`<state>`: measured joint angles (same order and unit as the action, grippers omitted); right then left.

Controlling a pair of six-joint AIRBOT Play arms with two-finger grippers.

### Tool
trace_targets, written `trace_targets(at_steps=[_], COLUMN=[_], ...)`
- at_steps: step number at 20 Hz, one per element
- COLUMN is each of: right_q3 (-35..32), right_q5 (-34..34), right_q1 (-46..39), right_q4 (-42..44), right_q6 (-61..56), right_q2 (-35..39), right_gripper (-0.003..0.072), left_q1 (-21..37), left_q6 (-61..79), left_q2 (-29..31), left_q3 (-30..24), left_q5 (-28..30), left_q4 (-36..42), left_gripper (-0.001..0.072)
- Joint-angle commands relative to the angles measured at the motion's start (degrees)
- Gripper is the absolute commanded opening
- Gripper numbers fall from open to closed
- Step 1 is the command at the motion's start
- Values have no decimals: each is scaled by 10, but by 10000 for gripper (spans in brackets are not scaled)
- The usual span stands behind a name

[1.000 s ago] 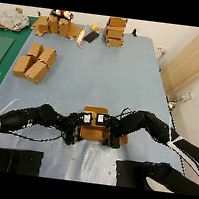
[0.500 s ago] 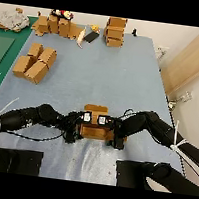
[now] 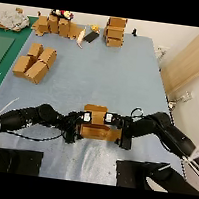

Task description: Fold the box.

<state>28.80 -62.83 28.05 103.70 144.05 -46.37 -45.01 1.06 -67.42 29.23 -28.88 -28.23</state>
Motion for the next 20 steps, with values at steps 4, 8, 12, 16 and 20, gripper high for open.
trace_targets(at_steps=[4,8,12,16,20], right_q3=[0,0,3,62,92], right_q5=[-87,-76,17,61,37], right_q1=[0,0,0,-36,-122], right_q4=[195,245,277,293,420], right_q6=[-273,-499,-550,-467,-305], right_q2=[96,102,71,-4,-100], right_gripper=[713,687,4,2,1], left_q1=[0,0,0,0,0], left_q6=[0,0,0,0,0], left_q2=[0,0,0,0,0], left_q3=[0,0,0,0,0], left_q5=[0,0,0,0,0], left_q4=[0,0,0,0,0], left_gripper=[518,518,518,518,518])
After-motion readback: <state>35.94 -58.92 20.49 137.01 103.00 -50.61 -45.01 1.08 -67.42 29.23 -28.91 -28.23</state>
